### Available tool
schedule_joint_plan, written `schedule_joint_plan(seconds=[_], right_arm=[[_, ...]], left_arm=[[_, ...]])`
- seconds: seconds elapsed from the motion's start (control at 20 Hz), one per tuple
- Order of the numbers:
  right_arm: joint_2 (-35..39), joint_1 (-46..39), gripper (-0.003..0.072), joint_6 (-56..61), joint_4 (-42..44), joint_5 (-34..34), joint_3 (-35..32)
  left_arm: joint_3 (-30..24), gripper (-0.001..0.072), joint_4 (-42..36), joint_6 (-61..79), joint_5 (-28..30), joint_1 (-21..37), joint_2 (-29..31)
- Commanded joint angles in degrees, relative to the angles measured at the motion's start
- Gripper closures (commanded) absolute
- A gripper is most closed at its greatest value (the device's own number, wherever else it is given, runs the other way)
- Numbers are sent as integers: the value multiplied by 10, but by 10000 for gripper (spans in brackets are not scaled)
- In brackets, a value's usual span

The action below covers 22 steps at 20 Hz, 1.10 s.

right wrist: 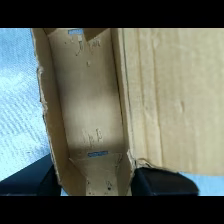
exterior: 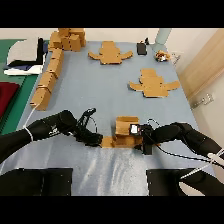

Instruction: Fold the box.

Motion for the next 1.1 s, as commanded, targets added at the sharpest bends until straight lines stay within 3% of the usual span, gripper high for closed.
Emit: schedule_joint_plan(seconds=[0.0,0.2,0.55,0.6,0.65,1.0,1.05], right_arm=[[0,0,204,0,0,0,0],[0,0,204,0,0,0,0],[0,0,204,0,0,0,0],[0,0,204,0,0,0,0],[0,0,203,0,0,0,0],[0,0,204,0,0,0,0],[0,0,204,0,0,0,0]], left_arm=[[0,696,-15,10,27,-24,-4],[7,697,-22,10,21,-26,-3],[70,694,-24,10,-24,-26,7],[76,597,-25,2,-25,-26,7],[81,279,-26,-6,-24,-26,7],[86,256,-50,-35,8,-44,6],[86,213,-49,-35,20,-54,6]])
